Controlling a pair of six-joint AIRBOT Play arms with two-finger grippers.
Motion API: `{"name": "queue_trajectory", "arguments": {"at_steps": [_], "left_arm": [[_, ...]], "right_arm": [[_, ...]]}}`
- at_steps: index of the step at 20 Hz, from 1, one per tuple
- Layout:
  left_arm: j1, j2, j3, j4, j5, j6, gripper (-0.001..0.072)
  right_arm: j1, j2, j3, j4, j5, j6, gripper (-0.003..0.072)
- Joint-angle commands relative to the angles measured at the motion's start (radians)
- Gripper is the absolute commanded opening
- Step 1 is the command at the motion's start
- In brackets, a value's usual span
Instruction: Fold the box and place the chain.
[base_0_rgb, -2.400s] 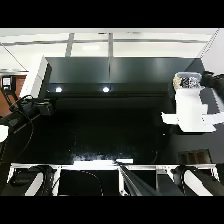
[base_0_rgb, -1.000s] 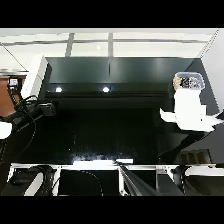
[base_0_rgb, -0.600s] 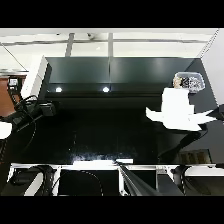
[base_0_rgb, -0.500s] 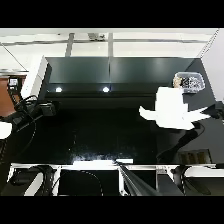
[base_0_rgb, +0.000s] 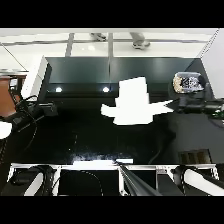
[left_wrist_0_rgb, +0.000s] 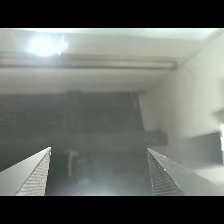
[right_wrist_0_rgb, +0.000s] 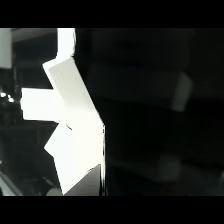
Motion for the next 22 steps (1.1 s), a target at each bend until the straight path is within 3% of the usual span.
{"name": "queue_trajectory", "arguments": {"at_steps": [1, 4, 6, 12, 14, 17, 19, 20, 21, 22], "left_arm": [[-0.064, -0.006, 0.0, -0.06, -0.073, 0.002, 0.0713], [-0.178, -0.072, 0.008, -0.174, -0.096, -0.054, 0.0705], [-0.208, -0.192, 0.051, -0.223, -0.153, -0.054, 0.0705], [-0.179, -0.611, 0.233, -0.412, -0.433, 0.133, 0.0705], [-0.16, -0.695, 0.248, -0.51, -0.507, 0.298, 0.0705], [-0.122, -0.806, 0.272, -0.526, -0.628, 0.427, 0.0704], [-0.111, -0.875, 0.296, -0.518, -0.779, 0.561, 0.0673], [-0.112, -0.903, 0.312, -0.5, -0.822, 0.598, 0.0559], [-0.112, -0.923, 0.33, -0.472, -0.838, 0.612, 0.0501], [-0.112, -0.937, 0.347, -0.444, -0.836, 0.612, 0.0501]], "right_arm": [[0.217, 0.169, -0.216, 0.169, -0.216, -0.168, 0.001], [0.358, 0.22, -0.309, 0.252, -0.241, -0.285, 0.001], [0.431, 0.22, -0.315, 0.242, -0.264, -0.281, 0.0009], [0.51, 0.22, -0.315, 0.243, -0.3, -0.258, 0.001], [0.51, 0.22, -0.315, 0.243, -0.298, -0.257, 0.001], [0.51, 0.22, -0.315, 0.243, -0.299, -0.258, 0.001], [0.51, 0.22, -0.315, 0.243, -0.3, -0.258, 0.001], [0.51, 0.22, -0.315, 0.243, -0.3, -0.258, 0.001], [0.51, 0.22, -0.315, 0.243, -0.3, -0.258, 0.001], [0.51, 0.22, -0.315, 0.243, -0.3, -0.258, 0.0009]]}}
